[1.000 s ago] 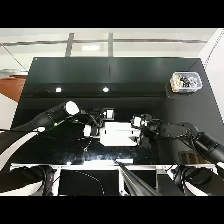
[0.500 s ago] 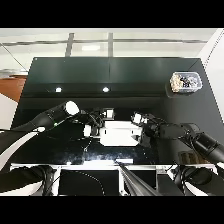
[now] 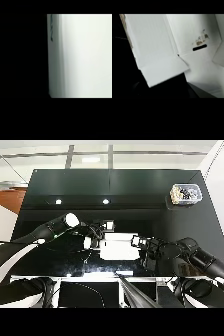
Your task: Fold the box and place the chain.
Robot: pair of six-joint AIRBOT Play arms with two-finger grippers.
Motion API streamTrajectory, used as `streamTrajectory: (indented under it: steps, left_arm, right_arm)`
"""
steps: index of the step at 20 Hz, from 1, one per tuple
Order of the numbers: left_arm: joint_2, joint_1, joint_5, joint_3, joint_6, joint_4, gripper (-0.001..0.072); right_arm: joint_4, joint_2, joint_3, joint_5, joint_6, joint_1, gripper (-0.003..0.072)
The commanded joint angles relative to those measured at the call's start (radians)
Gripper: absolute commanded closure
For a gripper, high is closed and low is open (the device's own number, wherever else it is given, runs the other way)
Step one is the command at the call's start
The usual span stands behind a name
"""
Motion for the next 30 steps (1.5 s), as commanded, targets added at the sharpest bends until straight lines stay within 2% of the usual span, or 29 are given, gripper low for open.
streamTrajectory:
  steps: [1, 4, 8, 14, 20, 24, 27, 30]
  left_arm:
    - [-0.001, 0.0, 0.0, 0.001, 0.002, 0.0, 0.0683]
    - [-0.001, 0.0, 0.0, 0.001, 0.002, 0.0, 0.0683]
    - [-0.001, 0.0, -0.003, 0.001, 0.002, 0.0, 0.0683]
    - [-0.001, 0.0, -0.004, 0.001, 0.002, 0.0, 0.0684]
    - [-0.001, 0.0, -0.005, 0.001, 0.002, 0.0, 0.0683]
    - [-0.001, 0.0, -0.004, 0.001, 0.002, 0.0, 0.0684]
    - [-0.001, 0.0, -0.004, 0.001, 0.002, 0.0, 0.0683]
    - [-0.001, 0.0, -0.003, 0.001, 0.002, 0.0, 0.0683]
  right_arm:
    - [0.028, 0.0, -0.01, 0.029, 0.018, 0.066, -0.0025]
    - [0.054, 0.0, -0.011, 0.046, 0.019, 0.085, -0.0019]
    - [0.084, 0.001, -0.007, 0.269, 0.145, 0.122, -0.0019]
    - [-0.183, 0.04, 0.092, 0.227, 0.273, 0.119, -0.0019]
    - [-0.204, 0.043, 0.091, 0.282, 0.274, 0.118, -0.0019]
    - [-0.206, 0.042, 0.091, 0.303, 0.301, 0.051, -0.0019]
    - [-0.175, 0.04, 0.09, 0.318, 0.217, 0.04, -0.0019]
    - [0.005, 0.04, 0.073, 0.318, -0.016, 0.04, -0.0019]
